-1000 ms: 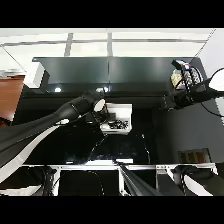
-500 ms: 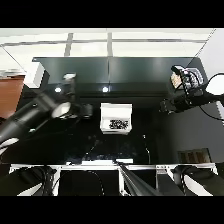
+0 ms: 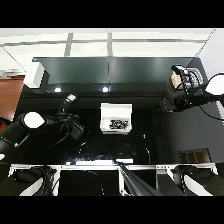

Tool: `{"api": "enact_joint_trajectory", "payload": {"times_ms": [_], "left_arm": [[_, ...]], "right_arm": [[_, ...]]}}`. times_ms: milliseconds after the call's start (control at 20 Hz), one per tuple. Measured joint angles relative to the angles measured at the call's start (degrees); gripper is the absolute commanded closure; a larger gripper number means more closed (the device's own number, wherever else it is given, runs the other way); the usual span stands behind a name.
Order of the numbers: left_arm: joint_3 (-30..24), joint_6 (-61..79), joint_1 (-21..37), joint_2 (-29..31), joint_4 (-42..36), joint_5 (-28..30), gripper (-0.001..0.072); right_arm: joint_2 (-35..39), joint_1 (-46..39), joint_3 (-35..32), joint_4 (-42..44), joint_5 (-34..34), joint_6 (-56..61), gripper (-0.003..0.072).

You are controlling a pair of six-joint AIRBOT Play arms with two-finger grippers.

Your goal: Fold the box and place the chain.

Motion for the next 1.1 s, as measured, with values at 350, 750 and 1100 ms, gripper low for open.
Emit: {"api": "enact_joint_trajectory", "payload": {"times_ms": [350,750,1100], "left_arm": [[1.29,44.54,-1.92,-7.89,-7.78,4.94,-0.0011],[7.37,58.88,-1.88,-21.22,-17.55,2.62,-0.0011],[8.31,60.46,-1.92,-23.1,-20.13,2.75,-0.0009]], "right_arm": [[0.0,0.0,0.0,0.52,-0.17,0.85,0.0375],[0.0,0.0,0.0,2.8,-0.17,1.38,0.0375],[0.0,0.0,0.02,3.15,-0.5,1.57,0.0375]]}}
